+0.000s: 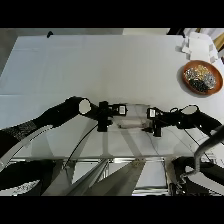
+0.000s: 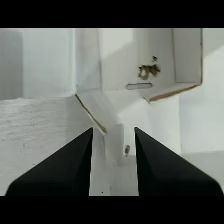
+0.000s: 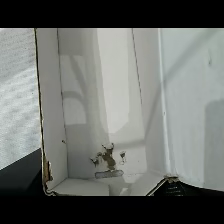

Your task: Fold the box and place the chain.

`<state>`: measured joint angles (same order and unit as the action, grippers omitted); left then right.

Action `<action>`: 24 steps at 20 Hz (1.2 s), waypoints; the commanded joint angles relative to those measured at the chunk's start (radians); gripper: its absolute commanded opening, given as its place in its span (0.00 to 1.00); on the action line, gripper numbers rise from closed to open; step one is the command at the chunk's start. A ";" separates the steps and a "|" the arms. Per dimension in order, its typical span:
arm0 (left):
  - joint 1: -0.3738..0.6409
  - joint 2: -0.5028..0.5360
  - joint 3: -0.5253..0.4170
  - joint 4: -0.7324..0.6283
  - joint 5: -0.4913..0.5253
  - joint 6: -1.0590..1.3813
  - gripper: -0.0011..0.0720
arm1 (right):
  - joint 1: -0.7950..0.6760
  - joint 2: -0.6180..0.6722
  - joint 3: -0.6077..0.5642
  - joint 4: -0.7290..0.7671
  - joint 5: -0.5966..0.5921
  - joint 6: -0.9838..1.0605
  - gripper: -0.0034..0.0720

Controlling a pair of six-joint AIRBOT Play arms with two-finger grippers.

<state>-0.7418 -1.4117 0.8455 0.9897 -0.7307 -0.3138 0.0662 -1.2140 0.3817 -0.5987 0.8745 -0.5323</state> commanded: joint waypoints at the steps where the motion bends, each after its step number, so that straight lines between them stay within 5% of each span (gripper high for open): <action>1: -0.003 -0.001 0.000 -0.012 0.032 0.001 0.42 | 0.000 0.000 0.000 0.000 0.000 0.000 0.43; 24: -0.039 -0.001 0.000 -0.103 0.039 0.132 0.38 | 0.000 0.000 0.000 0.000 0.000 0.000 0.43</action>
<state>-0.7803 -1.4120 0.8455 0.8890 -0.7044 -0.1829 0.0662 -1.2140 0.3817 -0.5983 0.8745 -0.5323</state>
